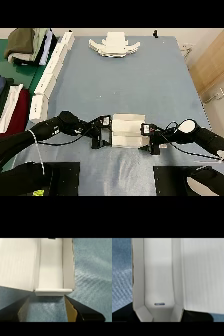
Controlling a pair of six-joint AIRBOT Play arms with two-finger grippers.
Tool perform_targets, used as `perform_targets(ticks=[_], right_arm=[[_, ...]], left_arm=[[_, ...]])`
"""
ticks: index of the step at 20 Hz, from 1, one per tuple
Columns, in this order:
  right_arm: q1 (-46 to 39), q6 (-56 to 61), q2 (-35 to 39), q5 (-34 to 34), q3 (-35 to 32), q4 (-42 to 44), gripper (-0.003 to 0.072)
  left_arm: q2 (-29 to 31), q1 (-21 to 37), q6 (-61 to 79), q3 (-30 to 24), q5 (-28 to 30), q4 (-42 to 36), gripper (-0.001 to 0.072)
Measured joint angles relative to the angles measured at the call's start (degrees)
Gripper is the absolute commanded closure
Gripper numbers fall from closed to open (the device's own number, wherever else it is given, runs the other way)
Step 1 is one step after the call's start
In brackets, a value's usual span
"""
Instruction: Fold the box.
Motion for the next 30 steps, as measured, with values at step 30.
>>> perform_targets(ticks=[30], right_arm=[[0.00,-0.02,0.00,0.00,0.00,-0.02,0.0082]], left_arm=[[-0.07,-3.93,-8.26,-0.13,2.56,3.93,0.0041]])
